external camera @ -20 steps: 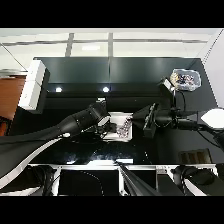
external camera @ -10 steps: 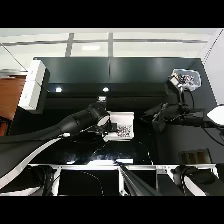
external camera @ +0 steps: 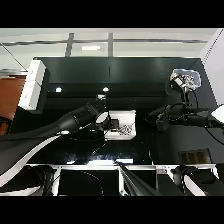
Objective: Fold the box and place the chain.
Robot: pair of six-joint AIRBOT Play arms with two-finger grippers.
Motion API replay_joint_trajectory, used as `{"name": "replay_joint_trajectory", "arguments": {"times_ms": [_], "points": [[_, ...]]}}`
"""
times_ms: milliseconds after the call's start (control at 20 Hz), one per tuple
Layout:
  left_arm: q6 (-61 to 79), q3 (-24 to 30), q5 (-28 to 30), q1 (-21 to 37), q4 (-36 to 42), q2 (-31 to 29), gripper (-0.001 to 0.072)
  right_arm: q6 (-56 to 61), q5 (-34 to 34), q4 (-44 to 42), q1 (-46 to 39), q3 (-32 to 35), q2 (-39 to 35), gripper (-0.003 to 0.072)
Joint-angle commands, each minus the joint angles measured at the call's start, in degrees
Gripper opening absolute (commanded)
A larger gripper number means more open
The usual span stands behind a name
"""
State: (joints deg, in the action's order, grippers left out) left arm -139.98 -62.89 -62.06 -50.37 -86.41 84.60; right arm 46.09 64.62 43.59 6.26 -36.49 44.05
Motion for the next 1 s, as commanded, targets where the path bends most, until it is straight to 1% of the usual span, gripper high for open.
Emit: {"name": "replay_joint_trajectory", "arguments": {"times_ms": [0, 100, 250, 300, 400, 450, 500, 550, 600, 650, 700, 750, 800, 850, 900, 950], "points": [[6.9, -3.0, -1.4, 0.2, -1.6, -2.3, 0.0634, 0.0, 0.3, 0.1, -0.2, 0.0, 0.0, 0.0456], [17.4, -3.7, -4.1, 0.4, -1.6, -5.8, 0.0634, 0.0, 0.2, 0.1, -0.2, 0.0, 0.0, 0.0456], [36.0, -2.6, -8.2, 1.5, -3.9, -12.3, 0.0634, 0.3, -0.2, -0.1, -0.2, 0.0, 0.0, 0.0456], [41.8, -1.9, -9.2, 3.0, -2.8, -14.6, 0.0634, 0.8, -0.1, -0.1, -0.2, 0.0, 0.0, 0.0456], [50.7, 0.7, -10.1, 7.8, 1.1, -18.8, 0.0633, 1.1, -0.2, -0.1, -0.2, 0.0, 0.0, 0.0456], [55.0, 2.9, -7.9, 10.9, 1.7, -21.3, 0.0633, 1.9, -0.3, -0.1, -0.2, 0.0, 0.0, 0.0456], [57.0, 5.6, -3.5, 14.1, 2.2, -24.0, 0.0633, 2.5, -0.4, -0.1, -0.2, 0.0, 0.0, 0.0456], [59.2, 8.3, 1.1, 17.2, 5.6, -26.5, 0.0633, 3.1, -0.3, -0.1, -0.2, 0.0, 0.0, 0.0456], [63.1, 11.4, 5.4, 20.4, 12.2, -28.9, 0.0633, 3.8, -0.1, 0.0, -0.2, 0.0, 0.0, 0.0456], [69.8, 15.1, 8.8, 23.8, 21.8, -31.3, 0.0633, 4.5, -0.1, 0.0, -0.2, 0.0, 0.0, 0.0456], [76.9, 18.4, 9.9, 26.9, 31.8, -32.8, 0.0633, 4.5, -0.3, 0.0, -0.2, 0.0, 0.0, 0.0456], [84.6, 21.7, 9.4, 30.3, 42.8, -33.6, 0.0633, 4.5, -0.6, 0.0, -0.2, 0.0, 0.0, 0.0456], [91.7, 24.7, 8.0, 33.1, 52.2, -33.6, 0.0633, 4.5, -0.6, 0.0, -0.2, 0.0, 0.0, 0.0456], [99.3, 27.5, 5.4, 35.8, 60.3, -33.2, 0.0633, 4.5, -0.7, 0.0, -0.2, 0.0, 0.0, 0.0456], [104.7, 29.6, 2.5, 37.8, 64.7, -32.5, 0.0633, 4.5, -0.8, 0.0, -0.2, 0.0, 0.0, 0.0456], [109.5, 31.1, -0.6, 39.0, 65.2, -31.5, 0.0633, 4.5, -0.9, 0.0, -0.2, 0.0, 0.0, 0.0455]]}}
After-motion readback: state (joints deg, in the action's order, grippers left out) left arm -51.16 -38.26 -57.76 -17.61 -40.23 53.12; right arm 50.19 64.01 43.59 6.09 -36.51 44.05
